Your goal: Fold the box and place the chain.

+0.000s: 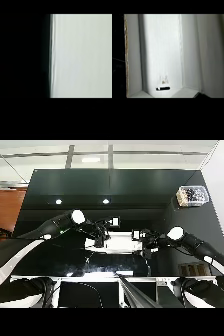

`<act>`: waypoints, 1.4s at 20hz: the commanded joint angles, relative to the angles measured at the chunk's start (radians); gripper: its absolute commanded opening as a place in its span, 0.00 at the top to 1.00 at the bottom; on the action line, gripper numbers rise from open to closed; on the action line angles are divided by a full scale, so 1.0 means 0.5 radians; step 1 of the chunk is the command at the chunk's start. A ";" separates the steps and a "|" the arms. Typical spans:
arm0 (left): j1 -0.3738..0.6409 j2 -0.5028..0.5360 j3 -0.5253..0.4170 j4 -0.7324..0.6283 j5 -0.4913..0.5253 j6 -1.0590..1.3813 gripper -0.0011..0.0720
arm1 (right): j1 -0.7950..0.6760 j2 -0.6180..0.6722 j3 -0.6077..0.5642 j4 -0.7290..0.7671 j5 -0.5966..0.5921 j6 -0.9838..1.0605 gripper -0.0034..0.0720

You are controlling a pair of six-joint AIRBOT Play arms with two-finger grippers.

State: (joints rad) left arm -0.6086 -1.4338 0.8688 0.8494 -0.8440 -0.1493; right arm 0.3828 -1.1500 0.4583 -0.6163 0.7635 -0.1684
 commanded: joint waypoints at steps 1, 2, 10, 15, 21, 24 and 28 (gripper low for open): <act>-0.001 0.000 -0.001 -0.003 0.004 0.001 0.95 | 0.000 -0.004 -0.001 0.028 -0.003 -0.019 0.10; -0.001 0.000 -0.001 -0.003 0.004 0.001 0.95 | -0.001 -0.004 -0.001 0.028 -0.003 -0.019 0.10; -0.001 0.000 -0.001 -0.003 0.003 0.001 0.95 | -0.001 -0.056 -0.001 0.021 -0.003 -0.025 0.10; -0.001 0.000 -0.001 -0.003 0.004 0.001 0.95 | -0.001 -0.056 -0.001 0.021 -0.002 -0.025 0.10; -0.001 0.000 -0.001 -0.003 0.004 0.001 0.95 | -0.001 -0.056 -0.001 -0.049 0.014 -0.025 0.11; -0.001 0.000 -0.001 -0.002 0.005 0.001 0.95 | -0.001 -0.056 -0.001 -0.039 0.013 -0.024 0.42; -0.001 0.005 0.001 -0.002 -0.032 -0.005 0.94 | -0.001 -0.056 -0.001 -0.039 0.014 -0.024 0.69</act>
